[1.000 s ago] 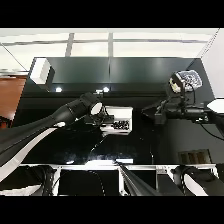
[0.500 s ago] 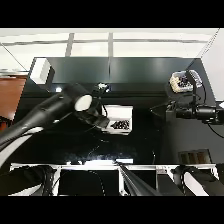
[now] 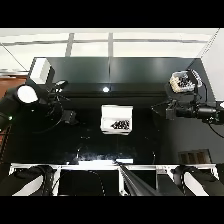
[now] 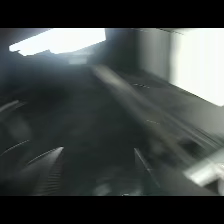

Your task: Fold the box and place the chain.

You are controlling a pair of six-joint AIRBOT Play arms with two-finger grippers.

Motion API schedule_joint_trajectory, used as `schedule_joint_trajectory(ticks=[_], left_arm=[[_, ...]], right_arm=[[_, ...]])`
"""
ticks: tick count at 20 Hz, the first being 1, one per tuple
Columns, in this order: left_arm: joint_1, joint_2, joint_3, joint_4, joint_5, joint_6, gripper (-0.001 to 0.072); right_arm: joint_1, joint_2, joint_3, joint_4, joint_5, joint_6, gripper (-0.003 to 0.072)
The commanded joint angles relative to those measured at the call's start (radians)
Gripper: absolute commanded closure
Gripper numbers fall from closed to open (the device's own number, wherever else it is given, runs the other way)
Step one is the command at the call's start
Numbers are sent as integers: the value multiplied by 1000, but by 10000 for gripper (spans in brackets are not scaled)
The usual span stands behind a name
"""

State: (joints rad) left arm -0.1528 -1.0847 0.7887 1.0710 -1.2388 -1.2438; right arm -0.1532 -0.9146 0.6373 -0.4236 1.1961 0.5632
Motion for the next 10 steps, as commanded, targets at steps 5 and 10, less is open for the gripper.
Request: schedule_joint_trajectory(ticks=[5,10], left_arm=[[-45,-24,-179,-422,241,1335,-4],[-183,-156,-166,-432,388,1555,-2]], right_arm=[[0,0,0,0,10,2,494],[0,0,0,0,17,2,495]])
